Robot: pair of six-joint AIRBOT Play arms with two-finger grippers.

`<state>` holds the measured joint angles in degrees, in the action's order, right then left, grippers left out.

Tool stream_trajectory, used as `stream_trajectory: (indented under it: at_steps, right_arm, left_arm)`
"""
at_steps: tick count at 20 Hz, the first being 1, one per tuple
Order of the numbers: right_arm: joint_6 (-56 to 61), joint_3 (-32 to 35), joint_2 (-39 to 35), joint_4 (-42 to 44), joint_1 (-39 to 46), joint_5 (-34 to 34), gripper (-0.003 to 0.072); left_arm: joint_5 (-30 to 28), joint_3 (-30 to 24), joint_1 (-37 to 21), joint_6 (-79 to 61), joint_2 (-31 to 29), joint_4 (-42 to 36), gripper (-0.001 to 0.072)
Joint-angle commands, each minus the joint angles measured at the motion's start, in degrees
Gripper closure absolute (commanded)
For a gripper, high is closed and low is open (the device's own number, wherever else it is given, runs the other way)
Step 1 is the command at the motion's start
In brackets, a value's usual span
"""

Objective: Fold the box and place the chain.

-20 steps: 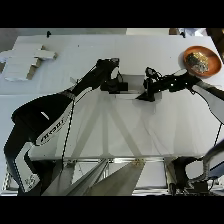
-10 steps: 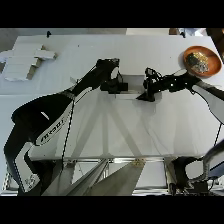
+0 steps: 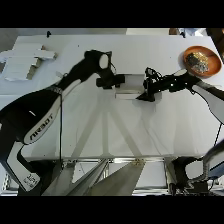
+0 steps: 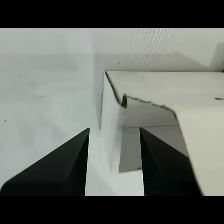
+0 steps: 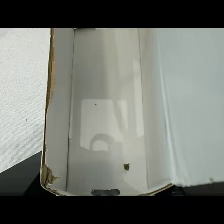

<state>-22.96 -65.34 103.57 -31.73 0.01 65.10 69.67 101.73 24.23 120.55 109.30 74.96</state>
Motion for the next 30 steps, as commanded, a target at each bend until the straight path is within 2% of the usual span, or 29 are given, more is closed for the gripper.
stream_trajectory:
  at_steps: [1,3,5,9,12,15,18,19,21,24,27,30]
  right_arm:
    - [0.0,0.0,0.0,0.0,0.0,0.0,0.0165]
    - [0.0,0.0,0.0,0.0,0.0,0.0,0.0165]
    - [0.0,0.0,0.0,0.0,0.0,0.0,0.0165]
    - [0.0,0.0,0.0,0.0,0.0,0.0,0.0165]
    - [0.0,0.0,0.0,0.0,0.0,0.0,0.0165]
    - [0.0,0.0,0.0,0.0,0.0,0.0,0.0165]
    - [0.0,0.0,0.0,0.0,0.0,0.0,0.0165]
    - [0.0,0.0,0.0,0.0,0.0,0.0,0.0165]
    - [0.0,0.0,0.0,0.0,0.0,0.0,0.0165]
    - [0.0,0.0,0.0,0.0,0.0,0.0,0.0165]
    - [0.0,0.0,0.0,0.0,0.0,0.0,0.0165]
    - [0.0,0.0,0.0,0.0,0.0,0.0,0.0165]
  left_arm:
    - [3.8,0.1,-4.7,-6.7,-2.9,-5.7,0.0354]
    - [5.5,0.1,-7.9,-13.4,-5.2,-6.4,0.0354]
    - [4.5,0.0,-10.9,-21.7,-7.3,-6.3,0.0354]
    - [-5.0,-0.9,-13.9,-39.3,-12.2,-6.1,0.0354]
    - [-11.0,-5.9,-13.9,-56.2,-16.3,-7.7,0.0353]
    - [-10.3,-13.0,-14.7,-72.2,-18.6,-13.0,0.0352]
    - [-5.7,-18.9,-16.1,-92.9,-18.4,-24.8,0.0344]
    - [-4.5,-20.5,-16.4,-99.5,-18.1,-29.4,0.0246]
    - [-2.2,-22.6,-16.9,-111.9,-17.1,-37.2,0.0003]
    - [-0.3,-25.2,-18.0,-124.9,-13.9,-44.2,0.001]
    - [2.8,-25.2,-18.7,-130.4,-9.4,-44.9,0.001]
    - [3.0,-25.2,-19.2,-137.9,-6.0,-45.4,0.0011]
